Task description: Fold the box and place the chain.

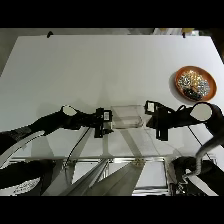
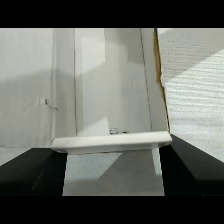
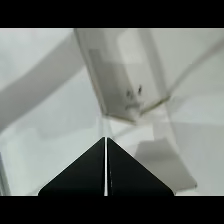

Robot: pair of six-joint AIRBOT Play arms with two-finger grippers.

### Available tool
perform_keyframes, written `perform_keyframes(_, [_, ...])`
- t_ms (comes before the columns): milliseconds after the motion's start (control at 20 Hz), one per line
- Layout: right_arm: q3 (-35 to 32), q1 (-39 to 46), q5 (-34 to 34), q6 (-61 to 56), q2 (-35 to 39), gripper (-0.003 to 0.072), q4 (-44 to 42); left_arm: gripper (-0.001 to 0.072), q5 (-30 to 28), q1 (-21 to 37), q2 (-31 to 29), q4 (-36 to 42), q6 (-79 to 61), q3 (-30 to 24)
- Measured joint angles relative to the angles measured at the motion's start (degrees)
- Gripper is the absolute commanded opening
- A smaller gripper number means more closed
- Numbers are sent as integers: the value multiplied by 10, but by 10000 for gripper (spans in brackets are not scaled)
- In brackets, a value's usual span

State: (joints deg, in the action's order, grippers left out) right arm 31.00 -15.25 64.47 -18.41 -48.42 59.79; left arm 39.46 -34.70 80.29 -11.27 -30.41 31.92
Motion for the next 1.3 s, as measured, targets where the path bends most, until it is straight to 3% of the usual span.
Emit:
perform_keyframes(250, [0,0,3,-17,5,20,71,142,0,0,0,0,0,0])
perform_keyframes(650, [0,-37,-45,5,3,21,64,142,0,0,0,0,0,0])
perform_keyframes(700, [0,-41,-46,11,3,41,63,142,0,0,0,0,0,0])
perform_keyframes(800, [0,-46,-49,26,3,171,63,142,0,0,0,0,0,0])
perform_keyframes(1300, [0,-51,-80,108,-42,180,60,142,0,0,0,1,0,0])
